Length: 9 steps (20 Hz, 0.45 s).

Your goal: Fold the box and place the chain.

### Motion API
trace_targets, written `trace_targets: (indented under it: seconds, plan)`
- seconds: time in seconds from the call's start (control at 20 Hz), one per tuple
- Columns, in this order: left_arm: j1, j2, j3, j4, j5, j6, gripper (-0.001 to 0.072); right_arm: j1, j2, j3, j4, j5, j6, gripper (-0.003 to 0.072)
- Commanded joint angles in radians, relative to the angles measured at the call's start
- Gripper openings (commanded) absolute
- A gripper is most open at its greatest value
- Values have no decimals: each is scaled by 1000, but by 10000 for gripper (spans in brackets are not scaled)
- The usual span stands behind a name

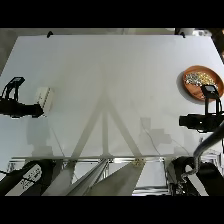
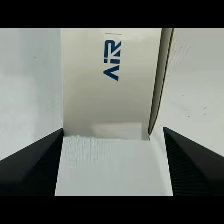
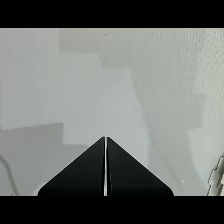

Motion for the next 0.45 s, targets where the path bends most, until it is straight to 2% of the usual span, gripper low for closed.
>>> trace_targets:
  seconds: [0.0, 0.15, 0.4]
  plan:
    - [-1, 77, 1, -33, -5, -14, 704, 0, 1, 0, 0, 0, 0, 14]
    - [-1, 125, 1, -43, 5, -14, 703, 0, 1, 0, 0, 0, 0, 14]
    - [-1, 130, 1, -43, 57, -14, 703, 0, 1, 0, 0, 0, 0, 14]
